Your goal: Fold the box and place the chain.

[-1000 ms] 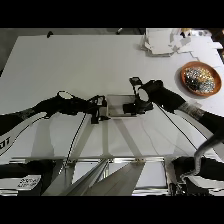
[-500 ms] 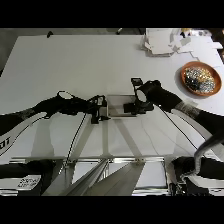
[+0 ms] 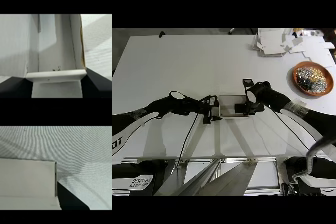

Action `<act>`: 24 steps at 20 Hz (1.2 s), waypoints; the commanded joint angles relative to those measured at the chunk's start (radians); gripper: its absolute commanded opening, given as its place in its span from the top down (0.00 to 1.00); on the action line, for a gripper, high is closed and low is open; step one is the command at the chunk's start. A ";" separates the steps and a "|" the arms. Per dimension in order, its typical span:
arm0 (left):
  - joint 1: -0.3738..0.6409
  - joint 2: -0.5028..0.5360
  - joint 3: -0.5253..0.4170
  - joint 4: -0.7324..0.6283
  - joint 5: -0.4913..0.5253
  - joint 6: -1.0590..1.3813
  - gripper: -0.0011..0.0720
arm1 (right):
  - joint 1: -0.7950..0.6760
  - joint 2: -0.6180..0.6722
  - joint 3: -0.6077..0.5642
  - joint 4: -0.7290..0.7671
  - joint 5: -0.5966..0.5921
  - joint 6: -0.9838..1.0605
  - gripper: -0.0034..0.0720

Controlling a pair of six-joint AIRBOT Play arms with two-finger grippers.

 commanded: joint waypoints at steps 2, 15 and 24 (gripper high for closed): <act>0.000 0.000 0.001 0.000 0.000 -0.001 0.74 | 0.002 -0.002 0.000 0.011 -0.032 0.001 0.60; 0.000 0.000 0.001 0.000 0.000 -0.001 0.74 | 0.002 0.055 -0.001 0.039 0.001 -0.183 0.41; 0.000 0.000 0.001 0.000 0.000 -0.001 0.74 | -0.135 0.373 0.021 -0.031 0.159 -0.517 0.57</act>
